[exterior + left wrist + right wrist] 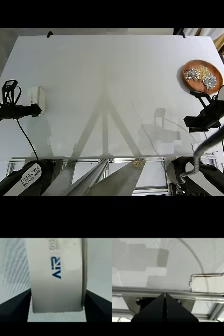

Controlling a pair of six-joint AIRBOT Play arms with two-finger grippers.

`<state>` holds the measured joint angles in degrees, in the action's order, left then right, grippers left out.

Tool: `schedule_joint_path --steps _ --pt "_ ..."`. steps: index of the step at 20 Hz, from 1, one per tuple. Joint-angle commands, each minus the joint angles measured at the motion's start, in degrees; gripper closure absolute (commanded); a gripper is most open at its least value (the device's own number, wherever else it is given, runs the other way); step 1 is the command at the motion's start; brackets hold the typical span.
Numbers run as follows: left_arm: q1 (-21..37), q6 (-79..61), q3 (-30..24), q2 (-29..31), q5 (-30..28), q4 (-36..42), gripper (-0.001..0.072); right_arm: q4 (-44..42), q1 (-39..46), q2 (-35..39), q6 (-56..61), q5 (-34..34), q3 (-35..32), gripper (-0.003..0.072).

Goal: Fold the box and place the chain.

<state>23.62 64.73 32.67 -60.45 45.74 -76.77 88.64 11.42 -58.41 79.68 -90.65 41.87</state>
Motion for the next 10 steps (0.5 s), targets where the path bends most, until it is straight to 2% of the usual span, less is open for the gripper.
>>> schedule_joint_path --steps 1,4,10 --pt "0.04 0.24 0.02 0.90 2.23 0.11 0.0010 0.02 0.02 -0.04 0.00 0.00 0.02 0.0666" --pt "0.04 0.22 0.28 4.39 2.21 -0.09 0.0010 0.00 0.02 -0.04 0.00 0.00 0.02 0.0666" --pt "-0.15 0.17 0.28 15.50 -0.11 0.52 0.0010 0.00 0.02 -0.04 0.00 -0.02 0.02 0.0666"
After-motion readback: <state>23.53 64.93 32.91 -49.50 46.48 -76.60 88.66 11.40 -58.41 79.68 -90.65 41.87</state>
